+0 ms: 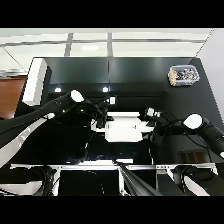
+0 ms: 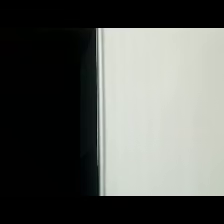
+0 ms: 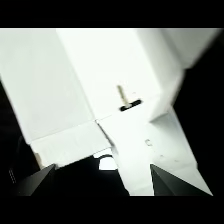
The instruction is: Fold the box and place the chain.
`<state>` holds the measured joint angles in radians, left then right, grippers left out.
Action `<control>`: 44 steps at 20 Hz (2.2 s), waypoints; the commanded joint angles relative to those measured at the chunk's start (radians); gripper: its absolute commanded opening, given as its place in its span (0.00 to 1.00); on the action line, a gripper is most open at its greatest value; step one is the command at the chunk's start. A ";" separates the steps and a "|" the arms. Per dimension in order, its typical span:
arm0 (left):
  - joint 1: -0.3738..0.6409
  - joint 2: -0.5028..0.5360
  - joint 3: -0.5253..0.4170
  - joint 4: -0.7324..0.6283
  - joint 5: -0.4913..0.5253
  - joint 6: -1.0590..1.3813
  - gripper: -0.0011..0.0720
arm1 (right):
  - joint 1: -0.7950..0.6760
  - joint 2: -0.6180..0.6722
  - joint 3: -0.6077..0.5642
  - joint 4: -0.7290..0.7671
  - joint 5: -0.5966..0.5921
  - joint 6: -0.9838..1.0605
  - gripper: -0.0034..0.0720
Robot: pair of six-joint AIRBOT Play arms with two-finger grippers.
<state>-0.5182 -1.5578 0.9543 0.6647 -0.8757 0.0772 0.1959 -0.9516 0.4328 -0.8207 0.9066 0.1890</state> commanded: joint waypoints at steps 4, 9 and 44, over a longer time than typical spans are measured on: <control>0.000 -0.001 -0.001 0.004 0.003 0.002 0.05 | 0.100 -0.025 -0.037 0.006 -0.035 -0.224 0.99; 0.000 -0.001 -0.001 0.004 0.002 0.002 0.05 | 0.138 -0.029 -0.027 -0.022 -0.073 -0.246 0.99; -0.002 -0.001 0.000 0.004 0.000 0.002 0.05 | 0.080 -0.196 0.067 0.248 -0.127 -0.542 0.98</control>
<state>-0.5201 -1.5581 0.9535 0.6693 -0.8761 0.0807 0.2764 -1.1133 0.4992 -0.5793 0.7582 -0.3237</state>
